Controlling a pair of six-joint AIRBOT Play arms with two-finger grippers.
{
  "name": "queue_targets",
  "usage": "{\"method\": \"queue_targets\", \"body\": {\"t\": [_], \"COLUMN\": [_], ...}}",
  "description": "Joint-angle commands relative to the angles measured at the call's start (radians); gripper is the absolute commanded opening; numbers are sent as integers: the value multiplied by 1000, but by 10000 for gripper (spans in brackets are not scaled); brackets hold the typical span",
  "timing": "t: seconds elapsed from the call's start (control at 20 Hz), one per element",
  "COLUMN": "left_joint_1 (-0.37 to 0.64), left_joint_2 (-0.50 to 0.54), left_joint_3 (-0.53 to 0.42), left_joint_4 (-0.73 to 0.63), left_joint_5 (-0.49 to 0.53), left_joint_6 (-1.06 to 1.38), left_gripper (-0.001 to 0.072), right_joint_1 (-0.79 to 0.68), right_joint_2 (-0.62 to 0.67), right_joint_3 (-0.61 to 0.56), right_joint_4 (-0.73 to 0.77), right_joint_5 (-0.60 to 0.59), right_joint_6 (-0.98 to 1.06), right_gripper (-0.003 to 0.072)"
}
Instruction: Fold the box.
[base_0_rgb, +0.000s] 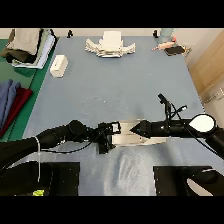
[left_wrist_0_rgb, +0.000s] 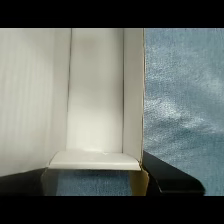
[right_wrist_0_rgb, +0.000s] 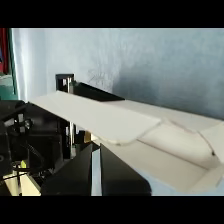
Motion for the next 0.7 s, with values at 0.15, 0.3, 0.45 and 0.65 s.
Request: {"method": "queue_targets", "body": {"t": [0.15,0.3,0.45,0.65], "left_joint_1": [1,1,1,2], "left_joint_2": [0,2,2,21], "left_joint_3": [4,4,4,4], "left_joint_4": [1,17,27,79], "left_joint_5": [9,5,-11,-72], "left_joint_6": [32,34,32,-6], "left_gripper": [520,520,520,520], "right_joint_1": [2,2,2,2], "right_joint_2": [-48,-48,-48,-48], "right_joint_3": [71,71,71,71], "right_joint_4": [-34,-32,-31,-32], "right_joint_5": [5,2,2,3], "right_joint_6": [-29,-28,-24,-24], "right_gripper": [75,75,75,75]}}
